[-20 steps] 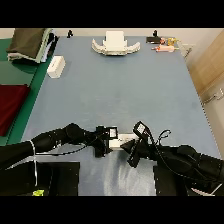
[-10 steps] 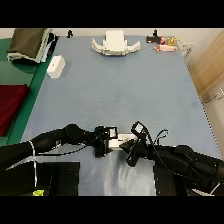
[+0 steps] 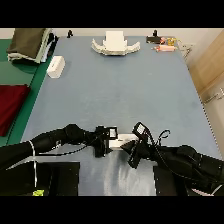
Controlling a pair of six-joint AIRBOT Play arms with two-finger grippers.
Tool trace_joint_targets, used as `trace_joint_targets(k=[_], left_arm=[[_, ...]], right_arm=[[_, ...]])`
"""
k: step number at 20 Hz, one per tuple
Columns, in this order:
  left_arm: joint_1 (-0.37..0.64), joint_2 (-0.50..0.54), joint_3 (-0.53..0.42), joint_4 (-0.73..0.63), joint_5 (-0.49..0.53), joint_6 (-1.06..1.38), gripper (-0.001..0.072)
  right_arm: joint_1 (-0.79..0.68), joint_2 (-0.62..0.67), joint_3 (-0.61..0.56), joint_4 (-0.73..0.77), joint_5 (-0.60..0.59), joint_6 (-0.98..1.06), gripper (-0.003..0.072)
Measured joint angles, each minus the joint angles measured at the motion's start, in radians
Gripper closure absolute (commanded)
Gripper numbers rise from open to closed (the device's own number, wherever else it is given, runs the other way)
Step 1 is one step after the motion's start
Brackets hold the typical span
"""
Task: Fold the box.
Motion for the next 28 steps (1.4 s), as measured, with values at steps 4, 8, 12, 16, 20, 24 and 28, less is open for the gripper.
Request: trace_joint_targets(k=[4,8,12,16,20,24,28], left_arm=[[0.000,0.000,0.000,-0.002,-0.001,-0.001,0.0243],[0.000,0.000,0.000,-0.002,0.000,-0.001,0.0243],[0.000,0.000,0.000,-0.002,0.000,-0.001,0.0243],[0.000,0.000,0.000,-0.002,0.000,-0.002,0.0244],[0.000,0.000,0.004,0.002,0.001,-0.001,0.0243],[0.002,0.014,0.018,0.003,0.004,-0.001,0.0243],[0.052,0.059,0.023,0.005,-0.003,-0.050,0.0243]], right_arm=[[-0.001,0.062,0.017,-0.040,0.018,0.000,0.0684],[-0.010,0.068,0.047,-0.089,0.016,0.003,0.0684],[-0.103,0.006,0.123,-0.194,-0.115,0.113,0.0684],[-0.235,-0.090,0.272,-0.449,-0.359,0.391,0.0684],[-0.333,-0.162,0.410,-0.644,-0.583,0.627,0.0684],[-0.370,-0.200,0.462,-0.722,-0.682,0.771,0.0676],[-0.381,-0.222,0.477,-0.785,-0.713,0.908,0.0667]])
